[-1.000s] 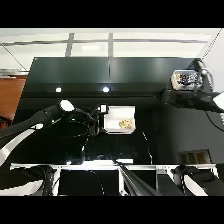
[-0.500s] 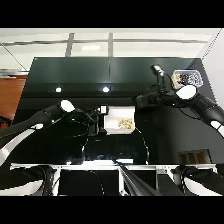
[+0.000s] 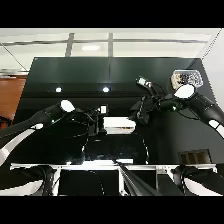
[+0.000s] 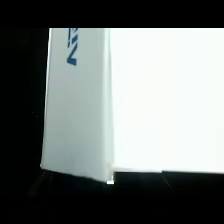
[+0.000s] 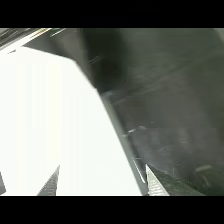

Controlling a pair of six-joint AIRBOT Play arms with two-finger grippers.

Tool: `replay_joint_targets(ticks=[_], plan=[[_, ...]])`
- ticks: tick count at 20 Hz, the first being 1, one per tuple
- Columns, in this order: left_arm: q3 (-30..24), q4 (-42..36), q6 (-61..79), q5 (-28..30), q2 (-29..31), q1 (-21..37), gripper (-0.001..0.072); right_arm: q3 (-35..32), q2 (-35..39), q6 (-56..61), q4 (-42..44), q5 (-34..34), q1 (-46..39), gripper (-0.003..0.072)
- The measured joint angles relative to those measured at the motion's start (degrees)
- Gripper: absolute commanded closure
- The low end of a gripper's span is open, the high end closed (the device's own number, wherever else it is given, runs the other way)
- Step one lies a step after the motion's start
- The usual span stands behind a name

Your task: Fold the box and place the chain.

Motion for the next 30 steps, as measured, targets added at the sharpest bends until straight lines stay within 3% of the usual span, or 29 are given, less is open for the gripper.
replay_joint_targets(ticks=[4,9,10,11,14,15,30], plan=[[0.0,-0.2,0.0,0.0,0.0,0.0,0.0227,0.0,0.1,-2.2,-4.0,1.7,2.6,0.006],[0.0,-0.3,0.0,0.0,0.0,0.0,0.0225,0.2,0.2,-1.4,-7.6,-1.5,6.4,0.0061],[0.0,-0.3,0.0,0.0,0.0,0.0,0.0225,0.3,0.2,-1.0,-8.0,-1.8,6.7,0.0103],[0.0,-0.3,0.0,0.0,0.0,0.0,0.0225,0.4,0.2,-0.8,-8.2,-2.2,7.0,0.0215],[0.0,-0.4,0.0,0.0,0.0,0.0,0.0225,0.5,0.2,0.1,-8.6,-2.1,7.5,0.0223],[0.0,-0.4,0.0,0.0,0.0,0.0,0.0225,0.5,0.2,0.7,-8.7,-2.1,7.5,0.026],[0.0,-0.4,0.0,0.1,0.0,-0.2,0.0225,0.5,0.2,4.9,-9.1,-2.0,7.7,0.0263]])
